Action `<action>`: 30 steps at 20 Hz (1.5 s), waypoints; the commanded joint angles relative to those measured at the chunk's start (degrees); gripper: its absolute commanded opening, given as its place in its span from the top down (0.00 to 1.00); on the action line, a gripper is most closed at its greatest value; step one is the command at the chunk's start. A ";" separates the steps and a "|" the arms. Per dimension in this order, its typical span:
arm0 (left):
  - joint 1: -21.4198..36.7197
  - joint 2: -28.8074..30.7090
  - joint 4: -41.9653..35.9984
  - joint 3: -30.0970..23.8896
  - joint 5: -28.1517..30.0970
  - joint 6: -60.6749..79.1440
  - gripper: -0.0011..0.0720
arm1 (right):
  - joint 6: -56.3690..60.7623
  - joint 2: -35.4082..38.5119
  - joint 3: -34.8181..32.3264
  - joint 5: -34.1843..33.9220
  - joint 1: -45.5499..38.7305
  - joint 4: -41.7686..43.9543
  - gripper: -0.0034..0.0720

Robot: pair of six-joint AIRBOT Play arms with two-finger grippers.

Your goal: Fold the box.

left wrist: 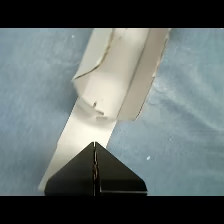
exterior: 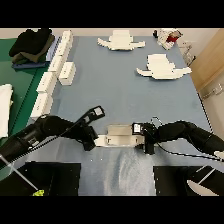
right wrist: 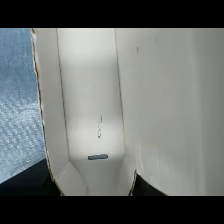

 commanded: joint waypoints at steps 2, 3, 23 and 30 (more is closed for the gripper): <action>8.31 8.46 24.94 0.92 -11.23 -45.62 0.97 | 0.02 -0.02 0.04 0.02 0.02 0.02 0.29; 12.35 8.13 26.16 0.83 -14.34 -48.28 0.97 | 0.02 -0.02 0.04 0.00 0.02 0.02 0.29; 3.93 -8.31 -15.19 -3.61 6.03 -32.50 0.97 | 0.02 -0.02 0.04 0.00 0.02 0.02 0.29; 3.74 -6.67 -17.29 -2.64 2.97 -32.35 0.37 | 0.02 -0.02 0.04 0.00 0.02 0.02 0.29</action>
